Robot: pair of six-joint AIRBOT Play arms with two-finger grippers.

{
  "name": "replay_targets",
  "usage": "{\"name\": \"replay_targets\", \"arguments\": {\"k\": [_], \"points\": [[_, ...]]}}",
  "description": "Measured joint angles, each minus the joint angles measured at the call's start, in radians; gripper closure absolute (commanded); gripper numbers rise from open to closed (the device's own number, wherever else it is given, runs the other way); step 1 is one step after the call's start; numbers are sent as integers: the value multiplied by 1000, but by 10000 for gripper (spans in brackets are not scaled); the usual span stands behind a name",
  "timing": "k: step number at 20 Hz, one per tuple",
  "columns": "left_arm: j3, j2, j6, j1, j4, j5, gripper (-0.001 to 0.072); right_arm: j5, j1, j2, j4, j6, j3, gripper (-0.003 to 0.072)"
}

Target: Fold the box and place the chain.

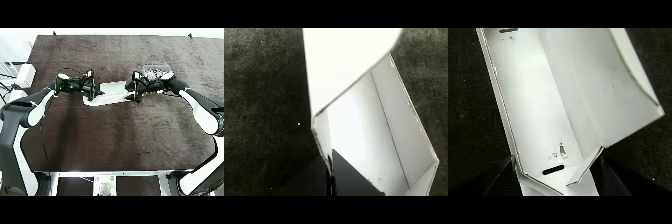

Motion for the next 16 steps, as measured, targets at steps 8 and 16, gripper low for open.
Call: {"name": "replay_targets", "arguments": {"k": [8, 16], "points": [[0, 0, 0, 0, 2, -5, 689, 67, 5, -48, 5, -26, 58, 71], [0, 0, 0, 0, 2, -9, 689, 148, 16, -76, 5, 35, 71, 70]]}}
